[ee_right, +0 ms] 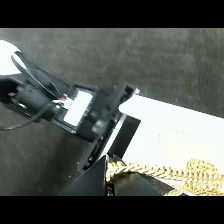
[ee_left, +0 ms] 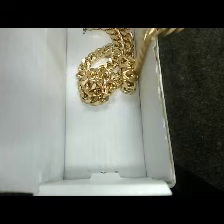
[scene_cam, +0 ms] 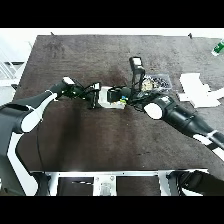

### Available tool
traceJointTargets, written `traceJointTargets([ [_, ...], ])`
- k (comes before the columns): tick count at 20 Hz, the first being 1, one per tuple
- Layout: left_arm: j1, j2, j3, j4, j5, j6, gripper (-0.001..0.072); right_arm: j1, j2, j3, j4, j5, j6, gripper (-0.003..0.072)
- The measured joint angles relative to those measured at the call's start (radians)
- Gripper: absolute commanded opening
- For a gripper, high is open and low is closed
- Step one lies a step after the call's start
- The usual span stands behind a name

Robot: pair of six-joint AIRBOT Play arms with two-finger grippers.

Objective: Fold the box and place the chain.

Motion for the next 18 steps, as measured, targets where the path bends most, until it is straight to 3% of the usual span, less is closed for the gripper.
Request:
traceJointTargets([
  [9,0.0,0.0,0.0,0.0,0.0,0.0,0.0399,-0.006,-0.123,0.0,0.005,-0.119,0.019,0.0011],
  [10,0.0,0.0,0.0,0.0,0.0,0.0,0.0399,-0.007,-0.136,0.0,0.005,-0.123,0.022,0.0073],
  [11,0.0,0.0,0.0,0.0,0.0,0.0,0.0399,-0.01,-0.148,0.0,0.006,-0.128,0.025,0.0209],
  [13,0.0,0.0,0.0,0.0,0.0,0.0,0.0399,-0.021,-0.166,0.0,0.005,-0.138,0.026,0.0227],
  [15,0.0,0.0,0.0,0.0,0.0,0.0,0.0399,-0.04,-0.173,0.0,0.005,-0.146,0.028,0.0354],
  [18,0.0,0.0,0.0,0.0,0.0,0.0,0.0399,-0.08,-0.152,-0.002,0.004,-0.129,0.029,0.0356],
])
